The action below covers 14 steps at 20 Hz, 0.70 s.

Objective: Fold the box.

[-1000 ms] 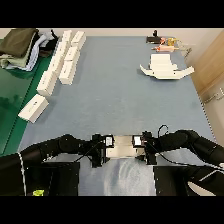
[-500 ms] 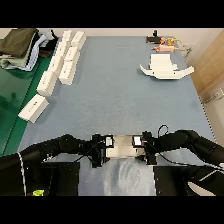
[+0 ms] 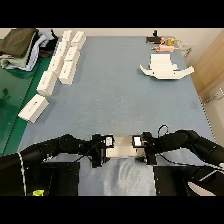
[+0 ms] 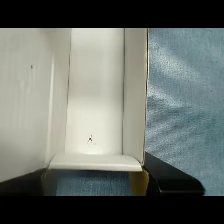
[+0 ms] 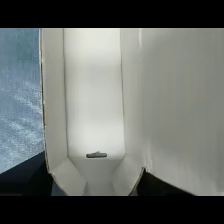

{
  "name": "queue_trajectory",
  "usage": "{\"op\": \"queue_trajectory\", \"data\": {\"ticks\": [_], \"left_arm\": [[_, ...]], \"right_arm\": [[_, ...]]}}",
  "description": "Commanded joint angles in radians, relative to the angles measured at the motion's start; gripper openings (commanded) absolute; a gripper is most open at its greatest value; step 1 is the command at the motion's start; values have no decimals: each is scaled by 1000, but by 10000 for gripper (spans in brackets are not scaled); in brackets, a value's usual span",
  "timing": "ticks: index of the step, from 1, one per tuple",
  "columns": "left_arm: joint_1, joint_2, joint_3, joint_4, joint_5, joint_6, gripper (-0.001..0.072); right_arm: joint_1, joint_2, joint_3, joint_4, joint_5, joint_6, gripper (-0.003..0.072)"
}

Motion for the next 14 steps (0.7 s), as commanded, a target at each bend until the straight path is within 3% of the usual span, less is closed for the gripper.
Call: {"op": "queue_trajectory", "data": {"ticks": [1, 7, 11, 14], "left_arm": [[0, -1, 1, 0, 0, 0, 461], [0, -1, 1, 0, 0, 0, 461], [0, -1, 1, 0, 0, 0, 461], [0, -1, 1, 0, 0, 0, 461]], "right_arm": [[0, 0, 2, 11, -97, 103, 720], [0, 1, 2, -28, -103, 103, 710], [-21, 20, 10, -191, -99, 103, 709], [-59, 77, 24, -219, -105, 104, 710]]}}
